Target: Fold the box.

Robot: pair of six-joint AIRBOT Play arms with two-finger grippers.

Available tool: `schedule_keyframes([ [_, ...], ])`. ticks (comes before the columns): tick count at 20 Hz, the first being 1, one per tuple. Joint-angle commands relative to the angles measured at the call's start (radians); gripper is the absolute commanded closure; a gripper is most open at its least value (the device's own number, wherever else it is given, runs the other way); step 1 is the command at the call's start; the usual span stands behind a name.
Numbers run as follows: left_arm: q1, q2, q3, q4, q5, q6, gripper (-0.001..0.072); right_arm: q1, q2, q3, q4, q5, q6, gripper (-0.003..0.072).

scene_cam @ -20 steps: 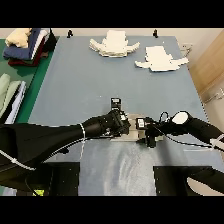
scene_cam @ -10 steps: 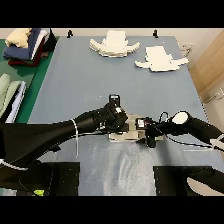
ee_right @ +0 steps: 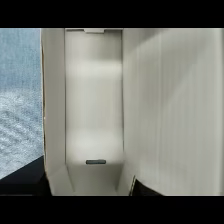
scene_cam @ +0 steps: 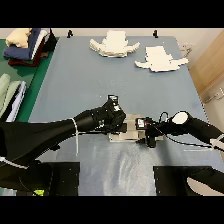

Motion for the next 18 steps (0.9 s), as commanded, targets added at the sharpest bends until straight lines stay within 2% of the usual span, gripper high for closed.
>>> schedule_keyframes([
  [1,-0.003,-0.011,-0.004,-0.029,-0.001,0.004,0.0694,0.000,0.000,0.000,0.000,0.000,0.001,0.0196],
  [8,-0.005,-0.009,-0.003,-0.047,-0.011,0.018,0.0692,0.000,0.000,0.000,0.000,0.000,0.001,0.0196],
  [9,-0.005,-0.005,-0.003,-0.047,-0.016,0.024,0.0551,0.000,0.000,0.000,0.000,0.000,0.001,0.0196],
  [10,-0.004,0.000,-0.003,-0.047,-0.026,0.016,0.0234,0.000,0.000,0.000,0.000,0.000,0.001,0.0196],
  [11,0.000,0.006,-0.003,-0.044,-0.039,0.005,0.0181,0.000,0.000,0.000,0.000,0.000,0.001,0.0196],
  [18,0.018,0.050,-0.002,-0.059,-0.063,0.034,0.0181,0.000,0.000,0.000,0.000,0.000,0.001,0.0196],
])
